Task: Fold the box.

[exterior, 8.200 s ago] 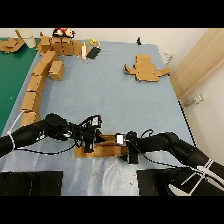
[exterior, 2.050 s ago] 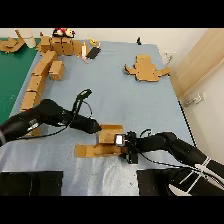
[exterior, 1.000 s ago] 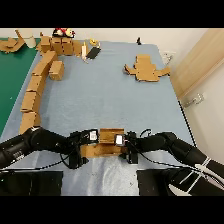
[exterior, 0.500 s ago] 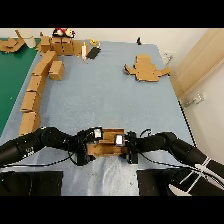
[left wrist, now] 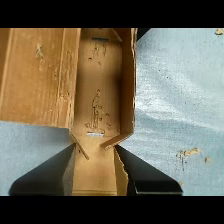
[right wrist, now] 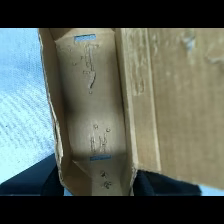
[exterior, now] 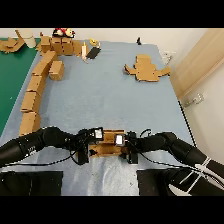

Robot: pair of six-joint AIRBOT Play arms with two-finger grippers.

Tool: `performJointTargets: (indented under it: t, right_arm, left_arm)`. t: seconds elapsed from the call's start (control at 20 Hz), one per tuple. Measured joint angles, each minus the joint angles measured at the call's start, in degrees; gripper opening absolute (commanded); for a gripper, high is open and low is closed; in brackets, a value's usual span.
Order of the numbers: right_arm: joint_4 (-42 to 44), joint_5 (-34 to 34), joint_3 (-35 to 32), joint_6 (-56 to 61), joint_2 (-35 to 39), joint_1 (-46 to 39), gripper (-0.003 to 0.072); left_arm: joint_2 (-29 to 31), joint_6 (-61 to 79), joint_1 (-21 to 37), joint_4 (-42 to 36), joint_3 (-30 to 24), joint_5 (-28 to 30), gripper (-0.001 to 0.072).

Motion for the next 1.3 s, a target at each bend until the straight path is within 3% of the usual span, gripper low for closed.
performJointTargets:
  t: [0.15,0.2,0.25,0.3,0.7,0.75,0.8,0.85,1.3]
  right_arm:
    - [0.0,0.0,0.0,0.0,0.0,0.0,0.0412]
    - [0.0,0.0,0.0,0.0,0.0,0.0,0.0412]
    - [0.0,0.0,0.0,0.0,0.0,0.0,0.0412]
    - [0.0,0.0,0.0,-0.1,0.0,0.0,0.0412]
    - [-0.1,-0.1,0.0,-0.1,0.0,0.0,0.0412]
    - [-0.1,-0.1,0.0,-0.1,0.0,0.0,0.0412]
    - [-0.1,0.0,0.0,-0.1,0.0,0.0,0.0412]
    - [-0.1,-0.1,0.0,0.0,0.0,0.0,0.0412]
    - [0.0,0.0,0.0,0.0,0.0,0.0,0.0412]
  left_arm:
    - [0.0,0.9,0.0,-0.1,0.0,0.2,0.0343]
    - [0.0,1.0,0.0,-0.2,0.0,0.2,0.0306]
    - [0.0,1.2,0.0,-0.2,0.0,0.3,0.0131]
    - [0.0,1.3,0.0,-0.2,0.0,0.4,0.0086]
    - [0.0,1.6,0.0,-0.1,0.0,-0.3,0.0088]
    - [0.0,1.6,0.0,-0.1,0.0,-0.4,0.0144]
    - [0.0,1.6,0.0,0.0,0.0,-0.7,0.0389]
    - [0.0,1.6,0.0,0.6,0.0,-1.4,0.0533]
    - [0.0,3.3,0.1,5.8,0.0,-1.8,0.0534]
